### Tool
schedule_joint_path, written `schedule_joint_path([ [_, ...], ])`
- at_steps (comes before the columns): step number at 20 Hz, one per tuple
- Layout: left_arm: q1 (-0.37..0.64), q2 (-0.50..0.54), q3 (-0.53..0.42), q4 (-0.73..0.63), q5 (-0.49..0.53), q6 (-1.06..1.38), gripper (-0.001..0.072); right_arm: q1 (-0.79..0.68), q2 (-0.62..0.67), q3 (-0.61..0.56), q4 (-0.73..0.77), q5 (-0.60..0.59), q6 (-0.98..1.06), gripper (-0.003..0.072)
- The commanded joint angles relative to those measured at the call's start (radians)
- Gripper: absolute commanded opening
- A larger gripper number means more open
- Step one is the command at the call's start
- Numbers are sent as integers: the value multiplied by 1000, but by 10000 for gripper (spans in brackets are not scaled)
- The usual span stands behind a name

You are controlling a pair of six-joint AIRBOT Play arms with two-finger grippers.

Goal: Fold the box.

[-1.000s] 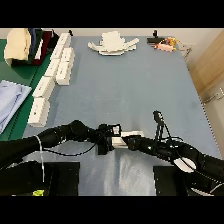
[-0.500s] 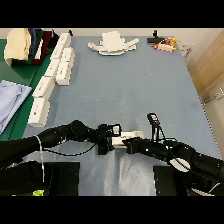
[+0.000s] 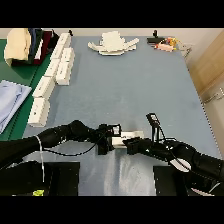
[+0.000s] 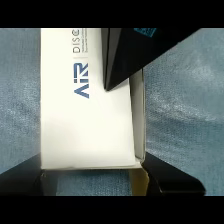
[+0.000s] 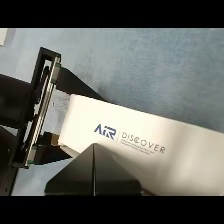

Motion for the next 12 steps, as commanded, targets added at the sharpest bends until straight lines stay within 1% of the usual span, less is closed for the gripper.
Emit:
schedule_joint_path([
  [1, 1, 0, 0, -1, 0, -1, 233, 0, 64, 18, -7, -16, 2, 7],
  [4, 1, 0, 0, -1, 0, -1, 233, -3, 87, 19, -26, -5, 2, 7],
  [7, 1, 0, 0, -1, 0, -1, 233, -10, 85, 21, -82, 50, 2, 7],
  [10, 1, 0, 0, -1, 0, -1, 233, -10, 85, 49, -192, 167, 3, 6],
  [12, 1, 0, 0, -1, 0, -1, 233, -10, 85, 100, -307, 293, 9, 7],
])
